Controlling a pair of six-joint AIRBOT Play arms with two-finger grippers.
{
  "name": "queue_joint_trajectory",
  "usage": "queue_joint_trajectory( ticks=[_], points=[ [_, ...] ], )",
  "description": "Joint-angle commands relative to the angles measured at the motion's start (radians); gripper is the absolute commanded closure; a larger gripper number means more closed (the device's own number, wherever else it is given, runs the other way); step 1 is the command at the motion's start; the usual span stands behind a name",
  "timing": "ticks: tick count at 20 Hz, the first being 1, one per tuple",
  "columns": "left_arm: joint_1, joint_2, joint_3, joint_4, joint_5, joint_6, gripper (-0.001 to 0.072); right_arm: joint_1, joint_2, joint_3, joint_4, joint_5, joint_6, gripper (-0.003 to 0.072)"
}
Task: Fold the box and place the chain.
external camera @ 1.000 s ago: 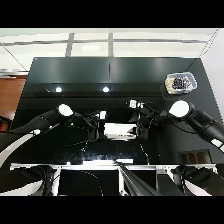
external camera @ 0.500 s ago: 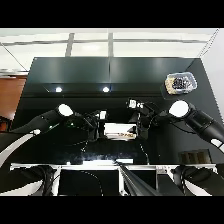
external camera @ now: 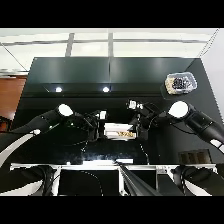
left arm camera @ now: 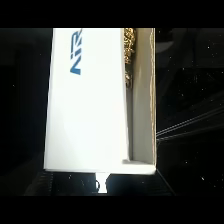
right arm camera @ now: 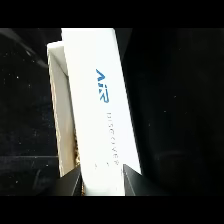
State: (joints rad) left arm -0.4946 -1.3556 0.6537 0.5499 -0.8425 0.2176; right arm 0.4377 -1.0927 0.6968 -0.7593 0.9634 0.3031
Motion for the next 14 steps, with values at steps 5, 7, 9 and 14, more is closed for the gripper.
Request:
queue_joint_trajectory(
  ticks=[5, 7, 9, 14],
  points=[
    [0.000, -0.001, 0.000, 0.000, 0.000, -0.001, 0.0226, 0.001, -0.001, -0.006, -0.002, 0.013, 0.004, 0.0398],
    [0.000, -0.001, 0.000, 0.000, 0.000, -0.001, 0.0226, 0.001, -0.001, -0.006, -0.002, 0.024, 0.004, 0.0397],
    [0.000, -0.001, 0.000, 0.000, 0.000, -0.001, 0.0226, 0.001, -0.001, -0.006, -0.001, 0.031, 0.005, 0.0389],
    [0.000, -0.001, 0.000, 0.000, 0.000, -0.001, 0.0226, 0.001, -0.001, -0.006, -0.002, 0.031, 0.008, 0.0326]
  ],
)
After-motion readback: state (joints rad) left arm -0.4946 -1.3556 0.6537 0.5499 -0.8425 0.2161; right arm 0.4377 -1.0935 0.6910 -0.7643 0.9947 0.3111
